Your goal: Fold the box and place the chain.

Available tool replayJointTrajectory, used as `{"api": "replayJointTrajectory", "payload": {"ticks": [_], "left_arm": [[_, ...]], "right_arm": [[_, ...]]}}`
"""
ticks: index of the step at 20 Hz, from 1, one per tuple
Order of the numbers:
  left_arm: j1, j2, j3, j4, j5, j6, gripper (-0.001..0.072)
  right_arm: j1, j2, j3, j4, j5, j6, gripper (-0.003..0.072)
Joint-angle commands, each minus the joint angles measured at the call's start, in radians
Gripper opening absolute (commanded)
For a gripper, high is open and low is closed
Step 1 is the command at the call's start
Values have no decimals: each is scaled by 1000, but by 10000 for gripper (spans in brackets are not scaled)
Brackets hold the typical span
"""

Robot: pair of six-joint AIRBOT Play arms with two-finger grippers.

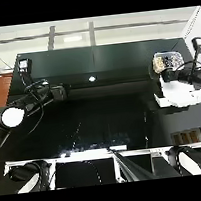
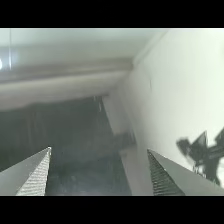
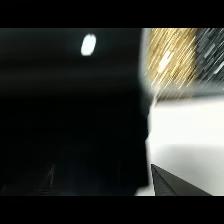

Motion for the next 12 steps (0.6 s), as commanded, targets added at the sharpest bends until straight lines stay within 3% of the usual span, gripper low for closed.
{"api": "replayJointTrajectory", "payload": {"ticks": [1,4,7,9,12], "left_arm": [[1,-4,1,-2,90,0,709],[0,-4,0,-2,87,0,709],[0,-4,0,-2,87,0,709],[0,-4,0,-2,86,0,709],[0,-4,0,-8,87,0,709]], "right_arm": [[-67,-13,26,-136,-154,126,711],[-322,-101,146,-439,-17,426,711],[-603,-252,307,-470,179,443,710],[-743,-371,410,-411,307,402,709],[-891,-568,579,-10,525,38,709]]}}
